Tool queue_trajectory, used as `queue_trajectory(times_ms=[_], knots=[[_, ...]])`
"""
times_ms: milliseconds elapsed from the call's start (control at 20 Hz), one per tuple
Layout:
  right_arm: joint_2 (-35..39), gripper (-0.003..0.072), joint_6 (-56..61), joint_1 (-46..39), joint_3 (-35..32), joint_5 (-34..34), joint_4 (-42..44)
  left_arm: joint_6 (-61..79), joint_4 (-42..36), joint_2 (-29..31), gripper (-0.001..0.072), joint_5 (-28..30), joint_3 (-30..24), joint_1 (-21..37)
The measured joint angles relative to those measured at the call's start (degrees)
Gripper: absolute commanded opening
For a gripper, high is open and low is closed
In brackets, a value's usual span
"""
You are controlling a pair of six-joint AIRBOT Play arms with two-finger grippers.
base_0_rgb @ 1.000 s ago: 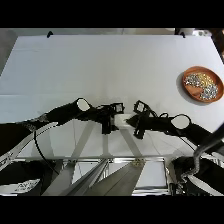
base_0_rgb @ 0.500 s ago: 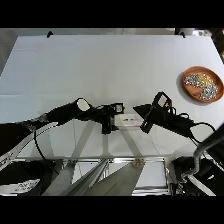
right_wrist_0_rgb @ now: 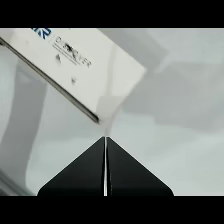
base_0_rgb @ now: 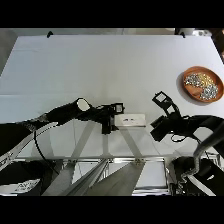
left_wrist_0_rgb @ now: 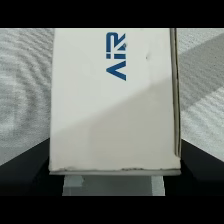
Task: Fold the box and place the chain.
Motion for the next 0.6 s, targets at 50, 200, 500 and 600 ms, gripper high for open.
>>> queue_trajectory(times_ms=[50,200,500,600], knots=[[-0.2,0.0003,1.2,-0.5,2.6,3.4,-2.6,0.0,0.0,0.0,0.0373,0.0,0.0,0.0],[-2.3,0.0003,2.6,-7.1,9.2,11.9,-10.8,0.0,0.0,0.0,0.0373,-0.1,0.0,0.0],[-13.5,0.001,-2.4,-34.4,13.2,19.8,-12.0,-0.1,0.0,0.0,0.0369,-0.3,0.0,0.0],[-16.5,0.0016,-3.2,-40.9,13.5,19.3,-10.3,-1.0,0.0,0.0,0.0,-0.3,0.0,0.1]])
